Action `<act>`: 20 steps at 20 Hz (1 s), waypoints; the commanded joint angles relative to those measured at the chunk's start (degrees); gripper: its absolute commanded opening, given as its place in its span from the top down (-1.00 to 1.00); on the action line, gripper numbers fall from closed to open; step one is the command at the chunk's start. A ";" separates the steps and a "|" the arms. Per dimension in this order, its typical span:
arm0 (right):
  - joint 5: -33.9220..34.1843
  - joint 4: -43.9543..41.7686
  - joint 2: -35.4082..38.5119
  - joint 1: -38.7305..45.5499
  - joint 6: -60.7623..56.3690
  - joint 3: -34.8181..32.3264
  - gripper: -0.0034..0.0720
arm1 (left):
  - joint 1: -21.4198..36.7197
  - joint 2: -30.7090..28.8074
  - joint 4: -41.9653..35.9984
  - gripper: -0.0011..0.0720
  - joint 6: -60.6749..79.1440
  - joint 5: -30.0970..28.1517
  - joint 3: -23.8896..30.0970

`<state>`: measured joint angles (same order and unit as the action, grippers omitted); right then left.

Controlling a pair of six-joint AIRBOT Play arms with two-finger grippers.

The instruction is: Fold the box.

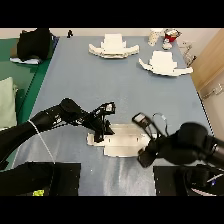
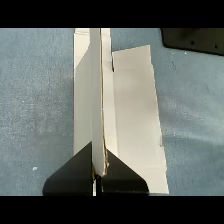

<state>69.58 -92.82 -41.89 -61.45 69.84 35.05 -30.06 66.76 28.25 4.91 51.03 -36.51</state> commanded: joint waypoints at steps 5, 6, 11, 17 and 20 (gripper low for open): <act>-9.60 13.75 -6.67 -13.88 5.51 -5.14 -0.98 | 0.04 0.04 0.02 0.94 0.00 0.13 -0.02; -11.47 16.02 -8.31 -13.84 5.46 -5.14 -0.98 | 0.04 0.04 0.02 0.94 0.00 0.02 -0.02; -13.81 26.75 -12.63 -13.79 -5.77 -4.85 -0.98 | 0.04 0.04 0.02 0.93 0.00 0.02 -0.02; -10.45 27.39 -4.70 -9.07 -7.82 -4.44 -1.00 | 0.04 0.04 0.02 0.94 0.00 0.02 -0.02; -12.07 21.99 -3.74 -2.84 2.29 -4.42 -1.00 | 0.04 0.04 0.02 0.93 0.00 0.04 -0.02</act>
